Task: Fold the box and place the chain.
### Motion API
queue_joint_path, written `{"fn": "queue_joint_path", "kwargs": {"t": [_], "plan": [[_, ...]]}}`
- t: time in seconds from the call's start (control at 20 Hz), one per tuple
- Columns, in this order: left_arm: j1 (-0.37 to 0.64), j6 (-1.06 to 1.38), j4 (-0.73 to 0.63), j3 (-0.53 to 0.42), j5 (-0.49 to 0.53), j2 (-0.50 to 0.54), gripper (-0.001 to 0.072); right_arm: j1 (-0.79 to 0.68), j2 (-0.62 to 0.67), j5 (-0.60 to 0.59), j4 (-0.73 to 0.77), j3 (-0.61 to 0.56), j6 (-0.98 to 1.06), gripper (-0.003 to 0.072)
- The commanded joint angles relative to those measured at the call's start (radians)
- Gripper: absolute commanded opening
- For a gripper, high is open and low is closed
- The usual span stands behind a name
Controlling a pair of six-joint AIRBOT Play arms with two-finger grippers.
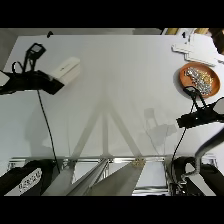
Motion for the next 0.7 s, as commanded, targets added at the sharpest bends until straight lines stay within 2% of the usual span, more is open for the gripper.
{"fn": "queue_joint_path", "kwargs": {"t": [0.0,0.25,0.65], "plan": [[0.133,-0.275,0.278,-0.007,-0.007,0.008,0.0207,-0.001,0.001,0.000,0.000,0.000,0.000,0.0050],[0.243,-0.544,0.317,-0.033,0.013,-0.049,0.0209,-0.001,0.001,0.000,0.000,0.000,0.000,0.0050],[0.296,-0.781,0.467,-0.034,0.048,-0.144,0.0209,-0.001,0.001,0.000,0.000,0.000,0.000,0.0050]]}}
